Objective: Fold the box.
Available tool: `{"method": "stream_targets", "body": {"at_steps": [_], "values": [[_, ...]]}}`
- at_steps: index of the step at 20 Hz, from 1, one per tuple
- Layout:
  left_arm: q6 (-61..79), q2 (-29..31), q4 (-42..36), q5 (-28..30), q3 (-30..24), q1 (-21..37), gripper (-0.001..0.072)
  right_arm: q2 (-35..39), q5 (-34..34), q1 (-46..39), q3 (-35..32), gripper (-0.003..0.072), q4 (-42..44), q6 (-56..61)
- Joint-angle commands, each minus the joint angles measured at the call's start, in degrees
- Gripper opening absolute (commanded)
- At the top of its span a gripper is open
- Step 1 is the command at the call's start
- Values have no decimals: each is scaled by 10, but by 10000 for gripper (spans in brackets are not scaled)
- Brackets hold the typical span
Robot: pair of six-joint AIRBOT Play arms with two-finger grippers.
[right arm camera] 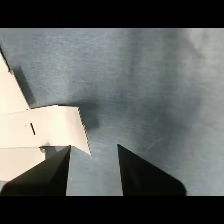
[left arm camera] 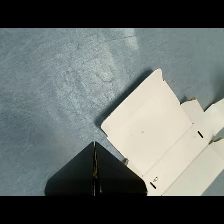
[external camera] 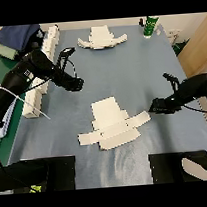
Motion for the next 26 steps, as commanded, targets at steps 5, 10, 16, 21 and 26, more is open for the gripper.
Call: {"method": "stream_targets", "body": {"at_steps": [5,10,16,21,26], "values": [[0,0,0,0,0,0,15,-171,-43,5,28,445,111,-106],[0,0,0,0,0,0,15,-183,-47,45,28,281,118,-137],[0,0,0,0,0,0,15,-164,-35,105,12,2,140,-131],[0,0,0,0,0,0,15,-17,48,163,-86,3,159,-92],[0,0,0,0,0,0,15,170,146,225,-200,2,158,5]]}}
